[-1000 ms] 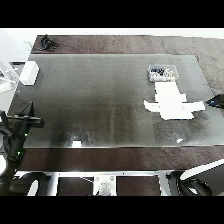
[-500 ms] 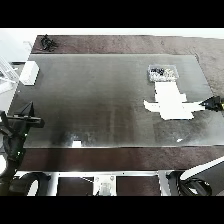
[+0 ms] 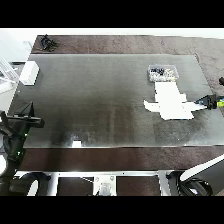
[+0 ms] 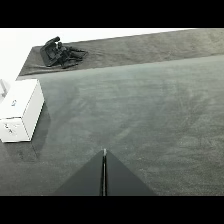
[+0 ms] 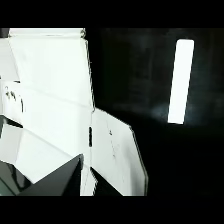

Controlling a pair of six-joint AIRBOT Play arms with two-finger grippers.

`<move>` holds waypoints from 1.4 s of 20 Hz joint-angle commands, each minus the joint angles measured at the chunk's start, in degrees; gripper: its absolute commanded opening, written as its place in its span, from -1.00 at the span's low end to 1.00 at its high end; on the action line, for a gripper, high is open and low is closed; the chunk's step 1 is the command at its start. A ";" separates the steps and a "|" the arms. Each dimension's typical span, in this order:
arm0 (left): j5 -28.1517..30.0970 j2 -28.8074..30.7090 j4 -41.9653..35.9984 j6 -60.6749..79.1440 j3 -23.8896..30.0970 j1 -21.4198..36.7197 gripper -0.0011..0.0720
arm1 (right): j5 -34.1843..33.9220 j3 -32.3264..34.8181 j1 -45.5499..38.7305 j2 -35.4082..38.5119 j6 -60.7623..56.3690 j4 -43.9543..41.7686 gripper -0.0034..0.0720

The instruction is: Fold the box and place the chain.

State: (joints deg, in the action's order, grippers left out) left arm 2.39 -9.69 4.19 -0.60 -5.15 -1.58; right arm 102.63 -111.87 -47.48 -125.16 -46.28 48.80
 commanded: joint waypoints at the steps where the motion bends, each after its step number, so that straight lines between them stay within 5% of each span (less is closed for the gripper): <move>1: 0.00 0.00 0.00 0.02 0.00 0.00 -0.92 | 2.32 0.35 1.09 -0.76 0.07 -0.22 -0.01; 5: 0.00 0.00 0.00 0.02 0.00 0.00 -0.92 | 2.91 0.37 1.40 -0.76 0.02 -0.28 -0.40; 7: 0.04 0.00 0.00 0.02 0.00 0.00 -0.92 | 2.95 0.37 2.05 -0.76 0.02 -0.33 -0.82; 8: 0.00 0.00 0.00 0.02 0.00 0.00 -0.92 | 2.97 0.37 2.49 -0.74 0.02 -0.35 -0.88; 14: 0.02 0.00 0.00 0.02 0.00 0.00 -0.92 | 2.99 4.68 7.67 2.10 0.37 -3.54 -0.89; 21: 0.00 0.00 0.00 0.02 0.00 0.00 -0.92 | 2.56 13.44 20.06 8.70 -1.77 -19.98 -0.89; 28: 0.00 0.00 0.00 0.02 0.00 0.00 -0.92 | -20.02 13.99 39.41 9.62 -9.03 -23.52 -0.89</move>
State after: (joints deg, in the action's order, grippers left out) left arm 2.39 -9.69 4.19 -0.60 -5.15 -1.58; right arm 92.09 -98.39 -14.79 -115.92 -52.31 27.94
